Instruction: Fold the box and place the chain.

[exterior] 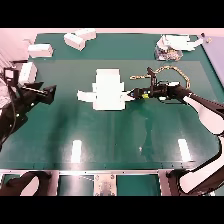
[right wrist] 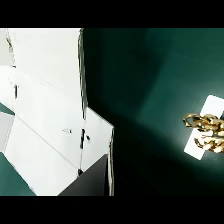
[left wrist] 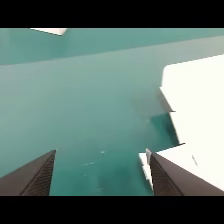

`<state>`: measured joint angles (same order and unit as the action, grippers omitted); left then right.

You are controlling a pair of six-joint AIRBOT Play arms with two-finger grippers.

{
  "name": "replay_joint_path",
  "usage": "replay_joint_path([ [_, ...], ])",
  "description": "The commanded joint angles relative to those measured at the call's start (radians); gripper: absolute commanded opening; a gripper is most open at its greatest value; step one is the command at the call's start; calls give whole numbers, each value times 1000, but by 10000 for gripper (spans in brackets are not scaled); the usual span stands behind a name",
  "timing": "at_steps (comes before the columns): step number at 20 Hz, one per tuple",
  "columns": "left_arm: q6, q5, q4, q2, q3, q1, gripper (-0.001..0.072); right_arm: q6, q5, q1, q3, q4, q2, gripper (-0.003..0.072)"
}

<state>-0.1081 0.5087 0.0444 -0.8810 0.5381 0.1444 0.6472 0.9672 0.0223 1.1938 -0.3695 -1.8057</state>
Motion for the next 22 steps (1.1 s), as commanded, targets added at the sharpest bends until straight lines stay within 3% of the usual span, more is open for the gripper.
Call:
replay_joint_path([
  [1, 33, 196, -1, -148, 93, 1, 680, -1, 1, 3, 1, -2, 0, 1],
  [5, 74, 442, -35, -394, 264, 1, 681, -1, -2, 3, 7, -2, 0, 2],
  [8, 80, 463, -7, -438, 293, 1, 682, -1, -2, 3, 8, -1, 0, 2],
  [9, 74, 477, -2, -436, 294, 1, 614, -1, -4, 3, 8, -1, 0, 2],
  [10, 85, 453, -5, -436, 299, -2, 489, -1, -7, 3, 8, -2, 0, 2],
  [13, 214, 410, -146, -491, 366, -2, 529, -1, -8, 2, 8, -2, 0, 2],
  [16, 301, 488, -267, -641, 505, -2, 529, 0, -7, 2, 10, -2, 0, 2],
  [22, 428, 628, -354, -903, 795, -12, 528, 8, -6, 3, 10, 3, 0, 3],
])
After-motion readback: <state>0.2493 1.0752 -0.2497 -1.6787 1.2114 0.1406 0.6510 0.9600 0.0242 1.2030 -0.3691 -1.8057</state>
